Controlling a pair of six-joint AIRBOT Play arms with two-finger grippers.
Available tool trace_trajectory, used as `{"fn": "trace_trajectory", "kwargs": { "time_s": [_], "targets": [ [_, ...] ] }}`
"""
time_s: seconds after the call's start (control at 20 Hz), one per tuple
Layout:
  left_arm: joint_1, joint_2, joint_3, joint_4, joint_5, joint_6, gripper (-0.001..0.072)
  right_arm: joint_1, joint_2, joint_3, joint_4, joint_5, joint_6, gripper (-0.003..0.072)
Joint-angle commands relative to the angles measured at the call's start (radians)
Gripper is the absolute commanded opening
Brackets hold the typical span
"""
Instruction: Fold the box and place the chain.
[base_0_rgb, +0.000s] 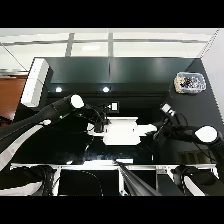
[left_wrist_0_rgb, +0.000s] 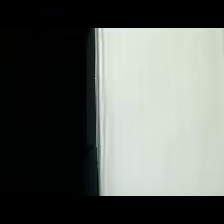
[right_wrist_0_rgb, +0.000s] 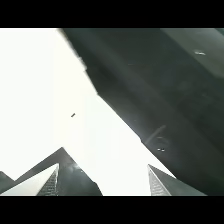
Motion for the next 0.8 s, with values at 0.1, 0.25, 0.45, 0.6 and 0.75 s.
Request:
{"fn": "trace_trajectory", "kwargs": {
  "time_s": [0.1,0.25,0.45,0.6,0.75],
  "targets": [
    [0.003,-0.003,-0.007,0.006,-0.018,-0.019,0.0029,0.136,-0.059,-0.014,-0.028,-0.028,-0.178,0.0642],
    [0.003,-0.003,-0.007,0.006,-0.019,-0.019,0.0029,0.207,-0.142,-0.014,-0.021,-0.023,-0.294,0.0642],
    [0.003,-0.003,-0.007,0.006,-0.017,-0.019,0.0028,0.286,-0.179,-0.014,-0.013,-0.034,-0.364,0.0642],
    [0.003,-0.003,-0.007,0.006,-0.017,-0.019,0.0029,0.323,-0.180,-0.013,0.108,-0.132,-0.364,0.0642],
    [0.003,-0.003,-0.007,0.006,-0.018,-0.019,0.0029,0.327,-0.180,0.005,0.149,-0.185,-0.360,0.0643]
  ]
}}
